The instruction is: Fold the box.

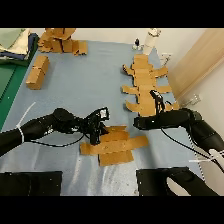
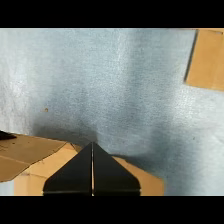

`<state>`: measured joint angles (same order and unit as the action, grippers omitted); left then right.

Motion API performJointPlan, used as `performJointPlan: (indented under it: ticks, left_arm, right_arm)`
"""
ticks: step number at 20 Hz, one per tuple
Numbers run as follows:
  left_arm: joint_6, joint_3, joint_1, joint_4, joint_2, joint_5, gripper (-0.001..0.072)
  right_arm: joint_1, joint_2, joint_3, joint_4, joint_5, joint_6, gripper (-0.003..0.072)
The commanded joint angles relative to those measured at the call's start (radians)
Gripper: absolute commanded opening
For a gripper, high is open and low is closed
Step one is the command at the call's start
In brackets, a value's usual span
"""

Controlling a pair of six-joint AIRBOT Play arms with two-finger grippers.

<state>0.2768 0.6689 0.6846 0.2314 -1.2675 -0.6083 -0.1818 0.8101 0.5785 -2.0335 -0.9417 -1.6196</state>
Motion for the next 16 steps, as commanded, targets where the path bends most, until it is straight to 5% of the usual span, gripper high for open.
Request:
performJointPlan:
  ticks: [1,7,16]
  left_arm:
    - [-0.001,0.0,0.001,0.003,-0.017,-0.018,0.0013]
    - [-0.038,0.0,0.0,0.001,-0.001,-0.122,0.0012]
    - [0.084,0.045,0.0,0.002,0.047,0.091,0.0012]
  right_arm:
    - [0.0,-0.001,0.008,0.012,0.003,0.0,0.0005]
    - [0.0,-0.001,0.008,0.014,0.003,0.0,0.0005]
    - [0.0,-0.001,0.008,0.014,0.043,-0.001,0.0005]
